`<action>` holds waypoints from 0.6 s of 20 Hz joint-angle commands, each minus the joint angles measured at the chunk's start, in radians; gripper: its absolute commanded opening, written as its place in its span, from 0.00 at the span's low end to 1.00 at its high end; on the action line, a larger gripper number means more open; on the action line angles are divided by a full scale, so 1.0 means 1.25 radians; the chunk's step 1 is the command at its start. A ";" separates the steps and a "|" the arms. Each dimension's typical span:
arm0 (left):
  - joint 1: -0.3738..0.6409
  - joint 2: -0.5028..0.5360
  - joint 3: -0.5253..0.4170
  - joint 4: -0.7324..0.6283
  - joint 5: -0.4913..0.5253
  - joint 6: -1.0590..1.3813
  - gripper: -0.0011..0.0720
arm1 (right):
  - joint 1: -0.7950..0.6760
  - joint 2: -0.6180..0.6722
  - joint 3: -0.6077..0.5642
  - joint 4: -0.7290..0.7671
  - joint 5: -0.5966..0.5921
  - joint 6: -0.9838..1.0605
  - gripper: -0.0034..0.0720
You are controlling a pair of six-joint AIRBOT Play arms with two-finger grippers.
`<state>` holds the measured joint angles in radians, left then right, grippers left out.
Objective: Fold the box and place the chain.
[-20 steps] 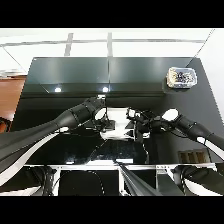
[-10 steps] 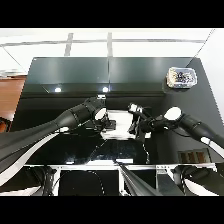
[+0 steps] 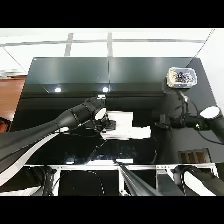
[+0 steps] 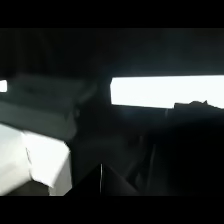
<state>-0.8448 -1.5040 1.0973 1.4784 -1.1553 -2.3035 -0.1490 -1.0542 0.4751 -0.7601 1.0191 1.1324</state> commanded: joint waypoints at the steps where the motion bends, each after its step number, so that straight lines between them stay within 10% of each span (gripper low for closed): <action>1: 0.000 0.000 0.000 0.001 -0.001 0.000 0.05 | 0.037 -0.045 -0.063 0.001 0.042 0.069 0.06; 6: 0.000 0.000 0.000 0.001 -0.001 0.000 0.05 | 0.181 -0.118 -0.049 0.250 0.029 -0.138 0.06; 10: 0.000 0.000 0.000 0.001 -0.001 0.000 0.05 | 0.181 -0.118 0.029 0.225 0.096 -0.161 0.07; 11: 0.000 0.000 0.000 0.001 -0.001 0.000 0.05 | 0.181 -0.118 0.049 0.224 0.107 -0.160 0.20; 12: 0.000 0.000 0.000 0.001 -0.001 0.000 0.05 | 0.181 -0.118 0.064 0.228 0.114 -0.151 0.57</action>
<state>-0.8448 -1.5040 1.0973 1.4799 -1.1587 -2.3035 0.0666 -1.1961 0.4999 -0.4957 1.1137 0.9619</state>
